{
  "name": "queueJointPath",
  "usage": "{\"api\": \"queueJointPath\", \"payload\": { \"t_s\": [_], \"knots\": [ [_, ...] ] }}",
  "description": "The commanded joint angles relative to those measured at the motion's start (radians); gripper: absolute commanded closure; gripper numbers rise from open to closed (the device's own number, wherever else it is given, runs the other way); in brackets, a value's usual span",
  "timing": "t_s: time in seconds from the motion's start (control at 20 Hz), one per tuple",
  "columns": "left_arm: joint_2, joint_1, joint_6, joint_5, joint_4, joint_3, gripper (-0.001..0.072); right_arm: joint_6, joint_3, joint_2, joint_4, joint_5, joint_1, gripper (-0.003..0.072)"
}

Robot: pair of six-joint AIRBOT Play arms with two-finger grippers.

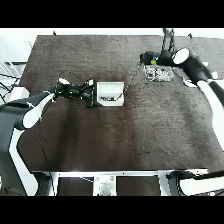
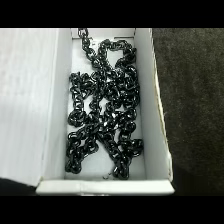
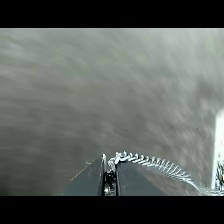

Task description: Fold the box and place the chain.

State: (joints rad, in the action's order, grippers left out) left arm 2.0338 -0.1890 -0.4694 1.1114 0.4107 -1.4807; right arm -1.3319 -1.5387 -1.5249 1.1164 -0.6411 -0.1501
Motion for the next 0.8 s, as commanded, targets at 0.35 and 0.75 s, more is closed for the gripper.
{"api": "queueJointPath", "payload": {
  "t_s": [0.35,0.75],
  "knots": [
    [0.0,0.0,0.0,0.0,0.0,0.0,0.0194,0.029,0.001,0.36,0.062,-0.221,-0.16,0.0676],
    [0.0,0.0,0.0,0.0,0.0,0.0,0.0194,-0.049,0.178,0.36,0.063,-0.146,-0.262,0.0676]
  ]
}}
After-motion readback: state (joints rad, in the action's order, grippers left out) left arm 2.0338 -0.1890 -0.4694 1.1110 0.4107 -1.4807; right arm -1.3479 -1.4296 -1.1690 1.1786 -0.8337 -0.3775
